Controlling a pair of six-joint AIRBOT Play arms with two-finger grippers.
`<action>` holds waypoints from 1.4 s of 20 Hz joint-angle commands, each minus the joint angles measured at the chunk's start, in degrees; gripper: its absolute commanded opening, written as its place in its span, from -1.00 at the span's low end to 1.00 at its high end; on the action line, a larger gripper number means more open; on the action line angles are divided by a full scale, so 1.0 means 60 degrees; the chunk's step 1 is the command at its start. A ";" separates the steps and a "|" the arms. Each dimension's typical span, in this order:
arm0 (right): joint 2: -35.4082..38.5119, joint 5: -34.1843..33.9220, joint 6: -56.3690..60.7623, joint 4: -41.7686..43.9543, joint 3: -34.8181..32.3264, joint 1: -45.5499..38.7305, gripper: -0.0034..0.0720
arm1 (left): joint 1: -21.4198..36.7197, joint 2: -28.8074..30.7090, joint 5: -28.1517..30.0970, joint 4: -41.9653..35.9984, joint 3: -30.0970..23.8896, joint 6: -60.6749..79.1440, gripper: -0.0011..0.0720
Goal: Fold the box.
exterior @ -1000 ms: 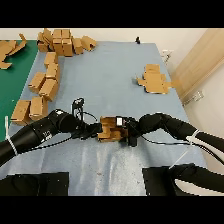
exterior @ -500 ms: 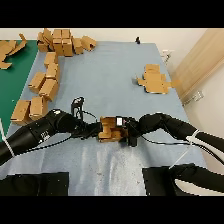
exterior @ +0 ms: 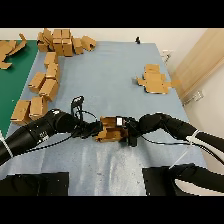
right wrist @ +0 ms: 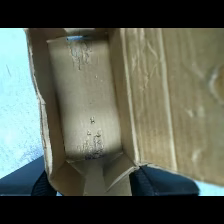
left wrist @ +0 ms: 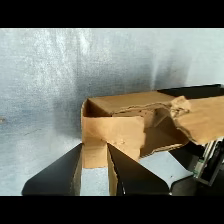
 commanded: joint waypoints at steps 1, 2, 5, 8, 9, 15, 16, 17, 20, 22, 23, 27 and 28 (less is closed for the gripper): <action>-0.0007 0.0004 0.0000 0.0000 -0.0007 0.0011 0.57 | -0.0015 0.0004 0.0120 -0.0033 0.0000 0.0084 -0.28; -0.0007 0.0000 0.0000 0.0000 -0.0007 0.0011 0.57 | -0.0015 0.0004 0.0117 -0.0033 0.0000 0.0131 -0.28; -0.0007 0.0004 0.0000 0.0004 -0.0007 0.0011 0.57 | -0.0015 0.0004 0.0124 -0.0124 0.0000 0.0331 -0.27; -0.0007 0.0004 0.0000 0.0000 -0.0007 0.0011 0.57 | -0.0219 -0.0055 0.0219 -0.0211 0.0004 0.0339 0.38; -0.0004 0.0007 0.0000 0.0000 -0.0007 0.0011 0.57 | -0.0284 -0.0135 0.0226 -0.0240 0.0004 0.0339 0.38; -0.0004 -0.0004 0.0000 0.0004 -0.0007 0.0011 0.57 | -0.0291 -0.0291 0.0514 -0.0280 0.0000 0.0328 0.38; -0.0004 0.0000 0.0000 0.0000 -0.0007 0.0011 0.57 | -0.0306 -0.0291 0.0718 -0.0375 0.0000 0.0324 0.38; -0.0004 0.0000 0.0000 0.0004 -0.0007 0.0011 0.57 | -0.0306 -0.0291 0.0729 -0.0590 0.0000 0.0324 0.38; -0.0004 -0.0004 0.0000 0.0004 -0.0007 0.0011 0.57 | -0.0310 -0.0291 0.1053 -0.0707 0.0007 0.0331 0.38; -0.0004 0.0000 0.0000 0.0004 -0.0007 0.0011 0.57 | -0.0310 -0.0295 0.0925 -0.0696 0.0047 0.0321 0.37; -0.0004 0.0000 0.0000 0.0004 -0.0007 0.0011 0.57 | -0.0310 -0.0295 0.0918 -0.0696 0.0062 0.0284 0.37; -0.0004 0.0000 0.0000 0.0004 -0.0007 0.0011 0.57 | -0.0321 -0.0299 0.0623 -0.0627 0.0182 0.0284 0.37; -0.0004 0.0000 0.0000 0.0004 -0.0007 0.0011 0.57 | -0.0393 -0.0331 0.0521 -0.0423 0.0280 0.0197 0.38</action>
